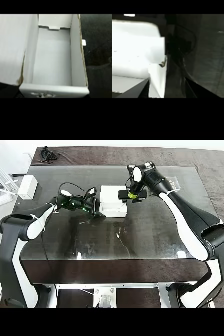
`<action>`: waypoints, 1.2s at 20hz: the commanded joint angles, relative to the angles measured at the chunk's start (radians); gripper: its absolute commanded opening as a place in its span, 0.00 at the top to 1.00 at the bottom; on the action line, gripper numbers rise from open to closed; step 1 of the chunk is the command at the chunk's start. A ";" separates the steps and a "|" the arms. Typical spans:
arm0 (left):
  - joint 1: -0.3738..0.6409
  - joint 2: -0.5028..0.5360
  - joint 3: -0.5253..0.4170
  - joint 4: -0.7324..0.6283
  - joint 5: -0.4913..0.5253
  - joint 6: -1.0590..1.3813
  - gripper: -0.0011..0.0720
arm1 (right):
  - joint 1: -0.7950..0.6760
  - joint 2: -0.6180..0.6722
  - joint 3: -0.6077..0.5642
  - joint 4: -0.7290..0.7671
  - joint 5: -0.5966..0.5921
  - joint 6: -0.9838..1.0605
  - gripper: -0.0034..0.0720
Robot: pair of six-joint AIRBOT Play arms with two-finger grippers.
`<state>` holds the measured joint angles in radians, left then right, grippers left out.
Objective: Fold the box and place the chain.
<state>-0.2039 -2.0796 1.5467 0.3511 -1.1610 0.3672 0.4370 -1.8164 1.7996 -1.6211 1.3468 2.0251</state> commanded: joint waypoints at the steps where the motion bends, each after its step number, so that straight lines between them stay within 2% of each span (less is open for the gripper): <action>1: 0.001 0.000 0.000 0.000 0.000 0.000 0.33 | 0.003 -0.013 -0.051 0.051 -0.068 0.006 0.28; 8: 0.001 0.000 0.000 0.000 0.000 0.000 0.33 | 0.011 -0.099 -0.051 0.067 -0.057 0.035 0.28; 10: 0.001 0.000 0.000 0.000 0.000 0.000 0.33 | 0.010 -0.102 -0.050 0.063 -0.031 0.024 0.37; 12: 0.001 0.000 0.000 0.000 0.000 0.000 0.33 | 0.010 -0.102 -0.049 0.012 0.004 0.025 0.37; 18: 0.001 0.000 0.000 0.000 0.000 0.000 0.33 | 0.011 -0.103 -0.033 -0.049 -0.002 0.037 0.38; 19: 0.001 0.000 0.000 0.000 0.000 0.000 0.33 | 0.010 -0.103 -0.026 -0.055 -0.011 0.038 0.41; 20: 0.001 0.000 0.000 0.000 0.000 0.000 0.33 | 0.011 -0.103 -0.016 -0.056 -0.016 0.040 0.49; 24: 0.001 0.000 0.000 0.000 0.000 0.000 0.33 | 0.022 -0.105 -0.006 -0.056 -0.019 0.040 0.50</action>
<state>-0.2043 -2.0804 1.5467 0.3500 -1.1603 0.3645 0.4534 -1.9202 1.7855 -1.6680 1.3346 2.0613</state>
